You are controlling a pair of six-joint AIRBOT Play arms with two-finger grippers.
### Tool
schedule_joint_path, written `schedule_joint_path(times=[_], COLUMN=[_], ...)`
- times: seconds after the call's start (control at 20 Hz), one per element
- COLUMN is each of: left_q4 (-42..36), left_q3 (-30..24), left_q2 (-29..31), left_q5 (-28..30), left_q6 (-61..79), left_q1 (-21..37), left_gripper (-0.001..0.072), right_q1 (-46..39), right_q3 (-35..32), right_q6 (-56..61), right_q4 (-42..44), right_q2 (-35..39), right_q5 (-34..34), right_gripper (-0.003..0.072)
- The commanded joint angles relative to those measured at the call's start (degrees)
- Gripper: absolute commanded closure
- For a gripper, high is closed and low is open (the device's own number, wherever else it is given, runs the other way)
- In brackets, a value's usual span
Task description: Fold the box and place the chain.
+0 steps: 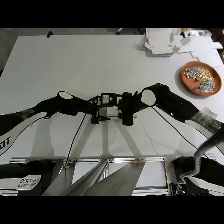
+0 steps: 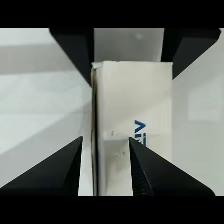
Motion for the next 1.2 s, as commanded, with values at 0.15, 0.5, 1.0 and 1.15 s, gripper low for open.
schedule_joint_path(times=[0.15,0.5,1.0,1.15], left_q4=[0.13,0.13,0.13,0.13], left_q3=[0.02,0.02,0.02,0.02], left_q2=[0.00,0.00,0.00,0.00], left_q5=[-0.09,-0.09,-0.09,-0.09], left_q6=[0.00,0.00,0.00,0.00], left_q1=[0.02,0.02,0.02,0.02], left_gripper=[0.0527,0.0527,0.0527,0.0527], right_q1=[0.00,-2.23,-2.12,-2.12], right_q3=[-0.02,-0.07,-0.61,-1.51], right_q6=[0.04,2.14,2.12,2.12], right_q4=[0.13,0.22,1.70,1.70], right_q2=[4.55,0.26,-2.95,-3.23], right_q5=[-1.51,1.11,2.64,2.32], right_gripper=[0.0463,0.0666,0.0665,0.0665])
